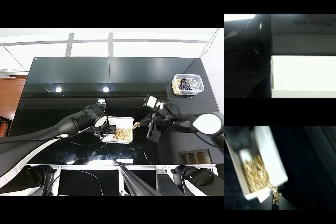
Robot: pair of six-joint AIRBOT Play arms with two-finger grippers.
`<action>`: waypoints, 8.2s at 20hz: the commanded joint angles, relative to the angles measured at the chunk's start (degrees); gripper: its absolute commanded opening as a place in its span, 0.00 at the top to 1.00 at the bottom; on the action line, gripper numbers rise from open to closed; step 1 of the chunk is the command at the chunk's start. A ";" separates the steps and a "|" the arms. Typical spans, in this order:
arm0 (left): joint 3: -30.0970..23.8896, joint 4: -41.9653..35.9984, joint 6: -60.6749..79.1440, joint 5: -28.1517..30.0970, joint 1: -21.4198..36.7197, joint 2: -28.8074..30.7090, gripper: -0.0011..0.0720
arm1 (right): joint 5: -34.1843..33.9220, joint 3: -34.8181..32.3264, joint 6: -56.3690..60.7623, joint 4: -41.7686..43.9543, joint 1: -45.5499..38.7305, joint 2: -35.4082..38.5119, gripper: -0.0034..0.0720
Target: Fold the box and place the chain.
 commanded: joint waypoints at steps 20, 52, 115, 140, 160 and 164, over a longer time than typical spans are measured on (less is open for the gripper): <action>0.66 -1.18 -0.24 -1.75 -0.02 -0.68 0.94 | 11.45 6.67 13.38 14.64 -13.33 -2.16 0.43; -31.50 -46.18 139.38 9.38 25.81 27.47 0.01 | 14.75 6.67 14.51 11.15 -18.29 -2.16 0.43; -25.46 -53.31 143.58 14.53 22.23 9.57 0.45 | 12.11 6.64 14.51 8.33 -18.27 -2.19 0.44; -25.46 -53.35 143.56 14.62 22.23 9.57 0.44 | 4.83 0.31 -10.73 10.64 -3.87 -16.20 0.00; -25.46 -53.35 143.56 14.62 22.23 9.57 0.44 | 1.49 0.09 -28.68 9.79 3.52 -16.24 0.00; -25.46 -53.35 143.58 14.62 22.23 9.57 0.44 | 1.20 0.09 -28.41 9.49 4.63 -16.24 0.39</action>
